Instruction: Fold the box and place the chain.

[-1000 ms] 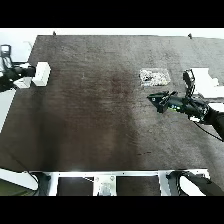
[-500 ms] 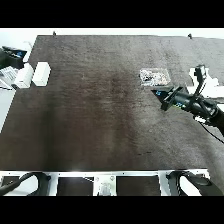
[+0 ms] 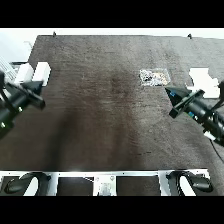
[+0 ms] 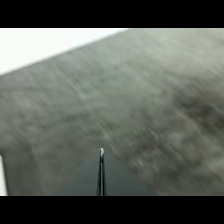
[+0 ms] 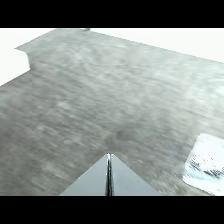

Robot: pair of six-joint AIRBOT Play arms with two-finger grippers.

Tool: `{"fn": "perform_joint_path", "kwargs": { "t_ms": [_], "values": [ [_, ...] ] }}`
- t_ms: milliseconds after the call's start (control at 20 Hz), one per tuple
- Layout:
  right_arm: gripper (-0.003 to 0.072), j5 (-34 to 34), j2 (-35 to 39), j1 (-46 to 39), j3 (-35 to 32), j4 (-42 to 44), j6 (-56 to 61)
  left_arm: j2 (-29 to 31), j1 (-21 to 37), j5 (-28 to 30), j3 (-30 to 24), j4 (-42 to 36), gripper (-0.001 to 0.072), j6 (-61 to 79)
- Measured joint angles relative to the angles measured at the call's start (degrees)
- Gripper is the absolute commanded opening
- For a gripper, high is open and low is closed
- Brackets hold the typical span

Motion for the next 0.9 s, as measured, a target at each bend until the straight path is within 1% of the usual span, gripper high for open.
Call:
{"fn": "perform_joint_path", "kwargs": {
  "t_ms": [150, 300, 400, 550, 900],
  "values": [
    [0.0010, -3.43, 6.10, 0.00, -6.97, -0.07, -0.02, 5.99, -0.52, 1.09, -9.42, -1.70, 0.0016, 1.90],
    [0.0009, -5.07, 10.14, 0.00, -12.50, -0.07, -0.02, 9.01, -0.63, 2.34, -15.06, -2.51, 0.0019, 2.58],
    [0.0010, -5.66, 11.34, 0.00, -14.88, -0.07, -0.02, 9.86, -0.74, 2.54, -16.96, -2.78, 0.0019, 2.69],
    [0.0009, -6.01, 12.22, 0.00, -16.96, -0.07, -0.04, 10.40, -0.74, 2.89, -18.29, -2.99, 0.0019, 2.71],
    [0.0009, -6.32, 12.70, 0.00, -18.10, -0.04, -0.04, 10.71, -0.74, 2.93, -18.99, -3.04, 0.0020, 2.78]
  ]
}}
